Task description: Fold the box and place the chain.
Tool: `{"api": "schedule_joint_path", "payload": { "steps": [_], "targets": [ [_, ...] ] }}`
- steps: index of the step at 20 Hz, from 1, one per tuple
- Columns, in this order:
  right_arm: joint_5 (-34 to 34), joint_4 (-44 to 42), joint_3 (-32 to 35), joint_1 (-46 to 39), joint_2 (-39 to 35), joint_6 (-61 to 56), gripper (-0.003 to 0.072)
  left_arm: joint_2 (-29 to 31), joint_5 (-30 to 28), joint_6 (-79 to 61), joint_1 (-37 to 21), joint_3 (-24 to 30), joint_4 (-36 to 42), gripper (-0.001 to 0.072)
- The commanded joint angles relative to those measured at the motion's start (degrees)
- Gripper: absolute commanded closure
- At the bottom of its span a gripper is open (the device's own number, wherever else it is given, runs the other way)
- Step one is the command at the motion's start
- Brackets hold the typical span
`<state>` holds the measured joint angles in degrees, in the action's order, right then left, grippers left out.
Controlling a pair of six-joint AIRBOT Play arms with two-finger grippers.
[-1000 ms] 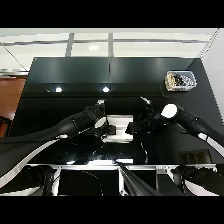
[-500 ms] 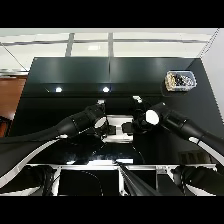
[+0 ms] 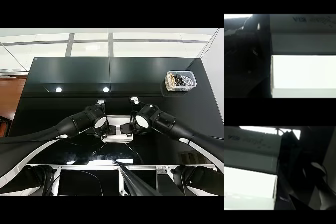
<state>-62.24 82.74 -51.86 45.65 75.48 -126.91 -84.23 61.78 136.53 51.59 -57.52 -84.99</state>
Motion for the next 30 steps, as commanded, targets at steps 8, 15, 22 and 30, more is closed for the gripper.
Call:
{"api": "schedule_joint_path", "payload": {
  "steps": [8,15,22,30],
  "targets": [
    [0.5,-2.0,-1.0,0.5,3.1,-1.7,0.0441,0.0,0.0,0.0,0.0,0.0,0.0,0.0678],
    [1.0,-2.8,-1.0,0.5,3.7,-2.4,0.0568,0.0,0.0,0.0,0.0,0.0,0.1,0.0678],
    [1.1,-2.5,-1.0,0.5,3.7,-3.0,0.0635,0.0,0.0,0.0,0.0,0.0,0.2,0.0678],
    [1.2,-2.6,-1.0,0.5,3.5,-3.0,0.0674,0.0,0.0,0.0,0.0,0.0,0.2,0.0678]
  ]
}}
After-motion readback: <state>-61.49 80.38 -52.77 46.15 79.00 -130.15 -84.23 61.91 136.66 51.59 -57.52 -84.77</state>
